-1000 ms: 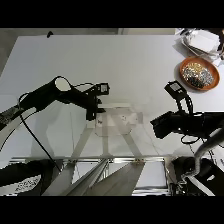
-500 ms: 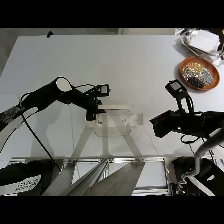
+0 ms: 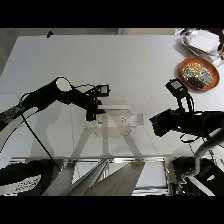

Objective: Fold the box and place the chain.

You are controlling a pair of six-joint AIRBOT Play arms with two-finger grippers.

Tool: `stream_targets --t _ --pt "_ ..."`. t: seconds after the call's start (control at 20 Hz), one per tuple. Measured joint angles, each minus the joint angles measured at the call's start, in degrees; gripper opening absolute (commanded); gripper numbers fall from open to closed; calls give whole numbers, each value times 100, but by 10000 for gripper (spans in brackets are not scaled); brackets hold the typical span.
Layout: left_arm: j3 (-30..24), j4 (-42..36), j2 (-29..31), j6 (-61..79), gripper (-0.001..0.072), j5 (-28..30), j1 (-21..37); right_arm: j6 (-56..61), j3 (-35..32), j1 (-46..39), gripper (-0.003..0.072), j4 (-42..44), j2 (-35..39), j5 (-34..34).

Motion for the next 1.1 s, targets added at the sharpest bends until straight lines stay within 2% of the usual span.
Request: stream_targets --t 0.2,0.5,1.1 --pt "11 -26 0 -11 2 15 0 0 0 0 203 0 0 -44" --pt "15 -704 -22 376 2 323 -13 0 0 0 203 0 0 -92" --pt "15 -667 -382 627 3 463 -160 -17 0 -2 203 -2 0 -109"
